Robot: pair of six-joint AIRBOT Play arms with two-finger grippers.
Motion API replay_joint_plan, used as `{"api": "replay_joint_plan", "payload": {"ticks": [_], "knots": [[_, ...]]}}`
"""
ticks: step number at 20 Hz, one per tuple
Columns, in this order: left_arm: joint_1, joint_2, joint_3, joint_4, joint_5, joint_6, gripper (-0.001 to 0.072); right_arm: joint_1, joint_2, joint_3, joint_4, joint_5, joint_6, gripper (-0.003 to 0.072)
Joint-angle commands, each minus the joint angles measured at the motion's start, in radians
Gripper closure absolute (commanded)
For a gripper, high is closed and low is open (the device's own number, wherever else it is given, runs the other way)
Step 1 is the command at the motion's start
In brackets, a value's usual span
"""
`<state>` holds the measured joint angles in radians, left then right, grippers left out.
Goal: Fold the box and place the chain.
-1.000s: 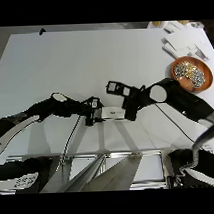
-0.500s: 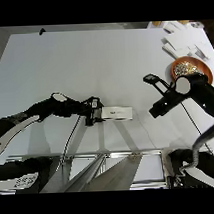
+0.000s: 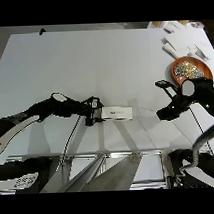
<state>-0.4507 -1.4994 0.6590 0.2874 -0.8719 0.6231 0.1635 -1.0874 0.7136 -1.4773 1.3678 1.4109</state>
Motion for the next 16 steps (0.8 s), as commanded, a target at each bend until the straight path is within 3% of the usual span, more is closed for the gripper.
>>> {"api": "replay_joint_plan", "payload": {"ticks": [1,10,14,16], "knots": [[0.0,0.0,0.0,0.0,0.0,0.0,0.0639,-0.003,0.001,-0.002,-0.003,0.003,0.006,0.0669],[0.0,0.0,0.0,-0.006,0.0,0.0,0.0639,-0.003,0.001,-0.002,-0.003,0.003,0.006,0.0669],[0.0,0.001,0.0,-0.034,-0.113,0.002,0.064,-0.003,0.001,-0.002,-0.003,0.004,0.006,0.0669],[0.002,0.007,0.0,-0.073,-0.121,-0.039,0.064,-0.003,0.001,-0.002,-0.003,0.004,0.006,0.0669]]}}
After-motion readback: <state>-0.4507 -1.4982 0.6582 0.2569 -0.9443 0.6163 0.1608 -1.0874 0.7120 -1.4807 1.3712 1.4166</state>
